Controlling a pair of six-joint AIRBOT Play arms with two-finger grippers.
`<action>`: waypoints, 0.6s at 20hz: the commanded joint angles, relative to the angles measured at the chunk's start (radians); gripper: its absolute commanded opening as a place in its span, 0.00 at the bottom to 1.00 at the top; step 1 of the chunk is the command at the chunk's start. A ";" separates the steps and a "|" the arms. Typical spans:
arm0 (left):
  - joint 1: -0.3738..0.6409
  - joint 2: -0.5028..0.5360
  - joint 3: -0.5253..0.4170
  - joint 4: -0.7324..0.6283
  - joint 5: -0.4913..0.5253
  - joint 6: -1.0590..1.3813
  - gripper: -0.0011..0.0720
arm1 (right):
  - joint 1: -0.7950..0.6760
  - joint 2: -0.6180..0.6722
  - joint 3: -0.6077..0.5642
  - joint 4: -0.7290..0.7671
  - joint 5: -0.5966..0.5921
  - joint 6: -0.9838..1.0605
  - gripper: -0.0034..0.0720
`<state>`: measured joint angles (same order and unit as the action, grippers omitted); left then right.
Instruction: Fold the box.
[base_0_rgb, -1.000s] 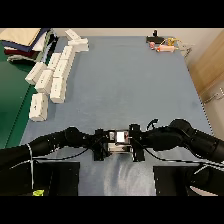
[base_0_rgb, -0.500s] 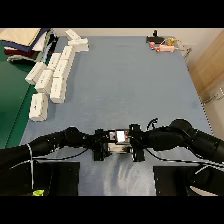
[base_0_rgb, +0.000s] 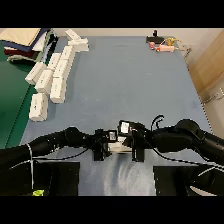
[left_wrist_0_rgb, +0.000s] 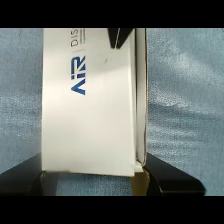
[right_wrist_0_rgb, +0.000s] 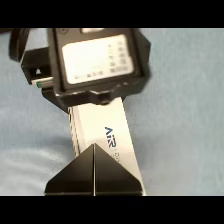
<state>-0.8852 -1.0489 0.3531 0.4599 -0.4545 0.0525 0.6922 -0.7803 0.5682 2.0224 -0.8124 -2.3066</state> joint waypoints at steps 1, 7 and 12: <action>0.000 0.001 0.000 0.000 0.000 0.000 0.73 | -0.001 0.045 -0.001 0.002 0.005 0.222 0.05; 0.000 0.001 0.000 0.000 0.000 0.000 0.73 | 0.002 0.181 -0.203 0.157 0.383 0.518 0.05; 0.000 0.001 0.000 0.000 0.000 0.000 0.73 | 0.089 0.261 -0.393 0.214 0.507 0.635 0.05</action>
<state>-0.8852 -1.0489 0.3531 0.4595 -0.4545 0.0525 0.7349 -0.5602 0.2646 2.1914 -0.4057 -1.7584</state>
